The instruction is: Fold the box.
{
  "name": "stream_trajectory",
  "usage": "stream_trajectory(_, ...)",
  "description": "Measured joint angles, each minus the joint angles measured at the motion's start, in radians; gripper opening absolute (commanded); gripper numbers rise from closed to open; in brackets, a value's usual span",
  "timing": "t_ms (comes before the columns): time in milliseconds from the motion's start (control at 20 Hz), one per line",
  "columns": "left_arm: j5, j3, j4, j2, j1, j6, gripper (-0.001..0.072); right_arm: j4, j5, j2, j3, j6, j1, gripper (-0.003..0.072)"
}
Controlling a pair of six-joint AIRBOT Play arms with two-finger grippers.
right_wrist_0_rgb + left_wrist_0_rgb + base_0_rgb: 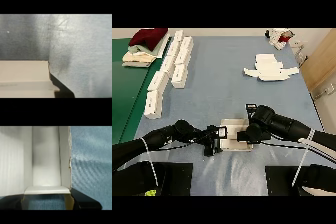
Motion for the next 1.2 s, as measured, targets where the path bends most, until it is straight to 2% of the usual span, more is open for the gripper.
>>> stream_trajectory(250, 0.0, 0.0, 0.0, 0.0, 0.0, 0.001, 0.0455, -0.007, -0.001, -0.003, 0.002, 0.009, 0.01, 0.0003)
stream_trajectory(300, 0.0, 0.0, 0.0, 0.0, 0.0, 0.001, 0.0456, -0.007, -0.001, -0.003, 0.002, 0.01, 0.01, 0.004)
stream_trajectory(400, 0.0, 0.0, 0.0, 0.0, 0.0, 0.004, 0.0455, -0.004, 0.005, -0.003, 0.003, 0.003, 0.013, 0.0322)
stream_trajectory(450, 0.0, 0.0, 0.0, 0.0, 0.0, 0.004, 0.0455, 0.002, 0.008, 0.0, 0.003, 0.001, 0.013, 0.0387)
stream_trajectory(550, -0.001, 0.0, 0.001, 0.0, 0.0, 0.004, 0.0455, 0.005, -0.017, 0.008, 0.003, 0.0, 0.014, 0.0415)
stream_trajectory(600, -0.001, 0.0, 0.0, 0.0, 0.0, 0.004, 0.0456, 0.004, -0.033, 0.015, 0.003, 0.0, 0.013, 0.0472)
stream_trajectory(650, -0.001, 0.0, 0.0, 0.0, 0.0, 0.004, 0.0456, 0.004, -0.045, 0.022, 0.003, 0.0, 0.013, 0.0472)
stream_trajectory(900, 0.0, 0.0, 0.0, 0.0, 0.0, 0.003, 0.0455, 0.003, -0.096, 0.108, 0.023, 0.0, 0.01, 0.0453)
stream_trajectory(1000, 0.0, 0.0, 0.0, 0.0, 0.0, 0.003, 0.0455, -0.012, -0.108, 0.171, 0.036, -0.003, 0.0, 0.0185)
stream_trajectory(1100, 0.0, 0.0, 0.0, 0.0, 0.0, 0.003, 0.0455, -0.041, -0.135, 0.225, 0.043, -0.008, -0.038, 0.002)
stream_trajectory(1200, 0.0, 0.0, 0.0, 0.0, 0.0, 0.003, 0.0456, -0.071, -0.17, 0.257, 0.043, -0.052, -0.127, 0.0004)
